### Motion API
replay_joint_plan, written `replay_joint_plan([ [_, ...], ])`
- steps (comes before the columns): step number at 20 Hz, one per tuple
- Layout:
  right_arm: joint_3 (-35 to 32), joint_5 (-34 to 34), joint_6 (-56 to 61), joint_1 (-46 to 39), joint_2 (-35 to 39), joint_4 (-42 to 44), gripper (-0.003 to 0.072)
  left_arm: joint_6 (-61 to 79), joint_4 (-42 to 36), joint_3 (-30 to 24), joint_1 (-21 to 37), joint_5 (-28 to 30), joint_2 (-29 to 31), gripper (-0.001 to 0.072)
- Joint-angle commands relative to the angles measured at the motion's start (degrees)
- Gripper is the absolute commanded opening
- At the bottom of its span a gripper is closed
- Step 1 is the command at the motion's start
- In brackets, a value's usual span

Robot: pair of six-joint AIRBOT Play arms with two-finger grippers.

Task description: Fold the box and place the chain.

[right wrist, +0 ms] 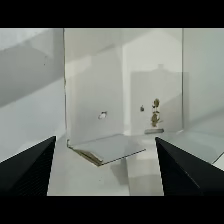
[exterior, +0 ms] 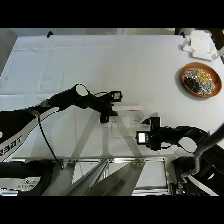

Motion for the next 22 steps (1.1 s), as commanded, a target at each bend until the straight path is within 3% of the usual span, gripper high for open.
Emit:
replay_joint_plan([
  [1, -0.1, -1.6, -0.2, 0.2, 0.0, 1.0, 0.0686, 0.0, 0.0, 0.0, 0.0, 0.0, 0.0, 0.0011],
  [9, -1.0, -1.6, -0.2, 0.2, 0.0, -0.6, 0.0669, 0.0, 0.0, 0.0, 0.0, 0.0, 0.0, 0.0011],
  [15, -1.7, -6.4, 0.0, 0.2, -0.2, 3.0, 0.0669, 0.0, 0.0, 0.0, 0.0, 0.0, 0.0, 0.0011],
  [22, 0.8, -4.6, -0.8, -8.6, -0.2, 5.8, 0.0663, 0.0, 0.0, 0.0, 0.0, 0.0, 0.0, 0.0011],
])
